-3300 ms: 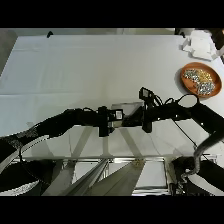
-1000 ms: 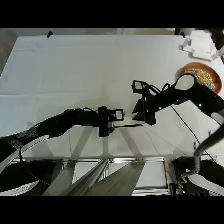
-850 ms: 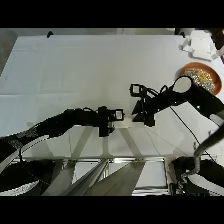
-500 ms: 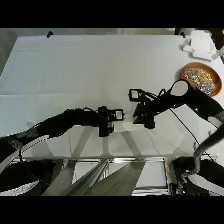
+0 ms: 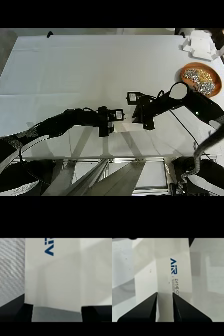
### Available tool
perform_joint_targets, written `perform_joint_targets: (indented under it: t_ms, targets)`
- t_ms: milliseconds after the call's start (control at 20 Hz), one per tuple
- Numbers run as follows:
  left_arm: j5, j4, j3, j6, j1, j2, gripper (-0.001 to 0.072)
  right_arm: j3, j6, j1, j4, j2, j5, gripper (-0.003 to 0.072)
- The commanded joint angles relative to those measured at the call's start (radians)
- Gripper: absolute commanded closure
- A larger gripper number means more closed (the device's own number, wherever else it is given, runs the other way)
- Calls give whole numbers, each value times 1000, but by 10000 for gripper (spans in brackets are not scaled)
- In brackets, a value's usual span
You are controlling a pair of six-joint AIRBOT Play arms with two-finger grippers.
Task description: Fold the box and place the chain.
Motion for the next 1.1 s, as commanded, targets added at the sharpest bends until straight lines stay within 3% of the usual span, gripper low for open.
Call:
perform_joint_targets:
  t_ms: [0, 100, 200, 400, 600, 1050]
  targets:
    - [0, 1, 0, 0, 0, 0, 574, -1, 2, 2, -31, 24, 4, 493]
    - [0, 0, 0, 0, 0, 0, 574, -1, 2, 2, -29, 24, 31, 475]
    - [0, 1, 0, 0, 0, 0, 574, -2, 2, 2, -29, 24, 55, 369]
    - [0, 0, 0, 0, 0, 0, 574, -22, 2, 30, -42, 24, 27, 366]
    - [0, 0, 0, 0, 0, 0, 574, -37, 21, 58, -69, 24, -97, 364]
    - [0, 0, 0, 0, 0, 0, 574, -37, 22, 58, -90, 25, -92, 398]
